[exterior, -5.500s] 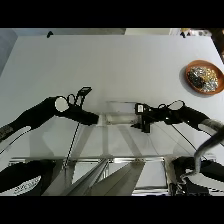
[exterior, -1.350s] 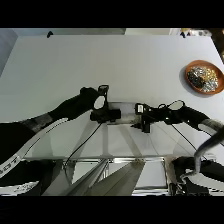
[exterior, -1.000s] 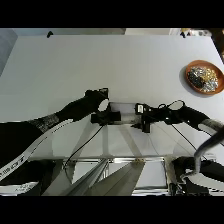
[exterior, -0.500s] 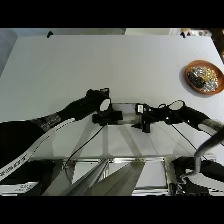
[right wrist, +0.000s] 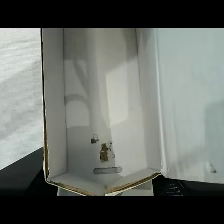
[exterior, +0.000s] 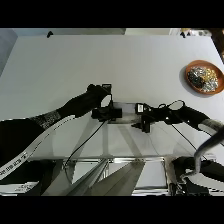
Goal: Fold the box and place the chain.
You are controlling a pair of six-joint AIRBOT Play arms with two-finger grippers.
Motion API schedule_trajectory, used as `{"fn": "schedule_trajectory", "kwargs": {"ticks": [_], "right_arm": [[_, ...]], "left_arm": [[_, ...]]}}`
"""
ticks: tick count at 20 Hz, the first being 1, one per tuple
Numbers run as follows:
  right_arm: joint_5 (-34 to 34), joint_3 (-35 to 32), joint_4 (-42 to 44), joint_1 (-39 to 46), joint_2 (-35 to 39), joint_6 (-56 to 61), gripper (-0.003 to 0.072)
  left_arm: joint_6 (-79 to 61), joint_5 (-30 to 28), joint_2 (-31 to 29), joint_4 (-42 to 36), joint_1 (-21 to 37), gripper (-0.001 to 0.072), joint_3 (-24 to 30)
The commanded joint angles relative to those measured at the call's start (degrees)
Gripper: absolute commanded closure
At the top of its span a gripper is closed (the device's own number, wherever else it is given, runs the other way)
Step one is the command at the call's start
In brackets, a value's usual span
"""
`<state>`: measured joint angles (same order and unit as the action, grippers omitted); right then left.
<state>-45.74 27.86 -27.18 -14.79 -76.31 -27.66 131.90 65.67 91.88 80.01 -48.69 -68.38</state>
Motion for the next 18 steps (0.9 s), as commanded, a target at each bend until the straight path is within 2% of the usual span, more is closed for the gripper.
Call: {"fn": "schedule_trajectory", "kwargs": {"ticks": [1, 3, 4, 5, 6, 10, 13, 14, 16, 17, 18], "right_arm": [[-0.15, 0.00, 0.04, -0.02, 0.02, 0.15, 0.0284], [-0.15, 0.00, 0.04, -0.02, 0.02, 0.15, 0.0284], [-0.15, 0.00, 0.04, -0.02, 0.02, 0.15, 0.0284], [-0.15, 0.00, 0.04, -0.02, 0.02, 0.15, 0.0284], [-0.15, 0.00, 0.04, -0.02, 0.02, 0.15, 0.0284], [-0.15, 0.00, 0.04, -0.02, 0.02, 0.15, 0.0284], [-0.15, 0.00, 0.04, -0.02, 0.02, 0.15, 0.0284], [-0.15, 0.00, 0.04, -0.02, 0.02, 0.15, 0.0284], [-0.15, 0.00, 0.04, -0.02, 0.02, 0.15, 0.0284], [-0.15, 0.00, 0.04, -0.02, 0.02, 0.15, 0.0284], [-0.15, 0.00, 0.04, -0.02, 0.02, 0.15, 0.0284]], "left_arm": [[-2.73, 3.37, 0.07, 2.82, 0.07, 0.0459, -0.11], [-3.10, 3.34, 0.07, 3.06, 0.07, 0.0460, -0.11], [-3.08, 3.32, 0.09, 3.06, 0.07, 0.0510, -0.11], [-3.08, 3.26, 0.09, 3.08, 0.04, 0.0618, -0.11], [-3.06, 3.13, 0.09, 3.17, 0.04, 0.0692, -0.09], [-2.91, 3.17, 0.20, 2.93, 0.02, 0.0704, -0.09], [-3.17, 3.30, 0.04, 2.78, 0.02, 0.0650, -0.09], [-3.58, 3.43, -0.33, 2.82, 0.17, 0.0594, -0.09], [-7.69, 3.58, -2.03, 2.56, 1.05, 0.0381, -0.09], [-10.25, 3.80, -3.41, 1.79, 1.66, 0.0341, -0.09], [-13.11, 4.59, -4.87, 1.57, 2.29, 0.0341, -0.09]]}}
